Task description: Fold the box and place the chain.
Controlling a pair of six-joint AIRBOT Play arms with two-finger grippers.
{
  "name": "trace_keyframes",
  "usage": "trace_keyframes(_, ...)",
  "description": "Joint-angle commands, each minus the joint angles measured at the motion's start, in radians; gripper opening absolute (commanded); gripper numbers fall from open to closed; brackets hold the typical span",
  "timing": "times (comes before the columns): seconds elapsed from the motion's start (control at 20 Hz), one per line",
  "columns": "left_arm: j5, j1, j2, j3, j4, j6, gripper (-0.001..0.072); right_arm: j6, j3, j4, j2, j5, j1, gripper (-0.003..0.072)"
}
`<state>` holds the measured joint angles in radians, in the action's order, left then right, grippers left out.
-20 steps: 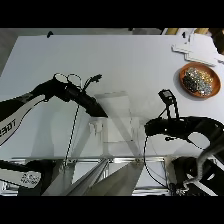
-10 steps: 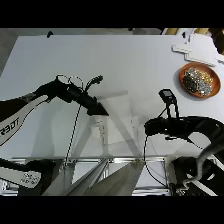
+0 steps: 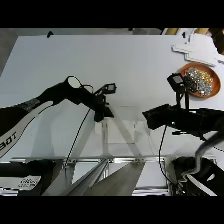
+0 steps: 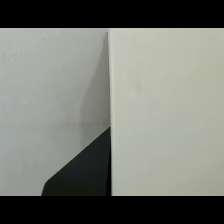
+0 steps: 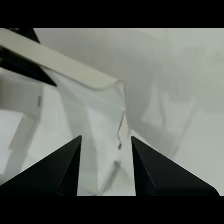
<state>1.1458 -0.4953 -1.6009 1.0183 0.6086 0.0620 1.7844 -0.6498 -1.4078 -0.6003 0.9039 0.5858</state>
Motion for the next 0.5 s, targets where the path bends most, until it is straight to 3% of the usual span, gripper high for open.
trace_keyframes(0.0, -0.113, -0.06, 0.006, 0.0, 0.008, -0.074, 0.0, -0.018, -0.02, -0.038, 0.012, 0.0, 0.0, 0.035)
trace_keyframes(0.2, -0.148, -0.067, -0.011, 0.0, -0.074, -0.152, 0.0, -0.018, -0.02, -0.038, 0.012, 0.0, 0.0, 0.035)
trace_keyframes(0.45, -0.225, -0.068, -0.027, 0.0, -0.077, -0.151, -0.0001, -0.037, -0.02, -0.037, 0.012, -0.001, 0.0, 0.0349)
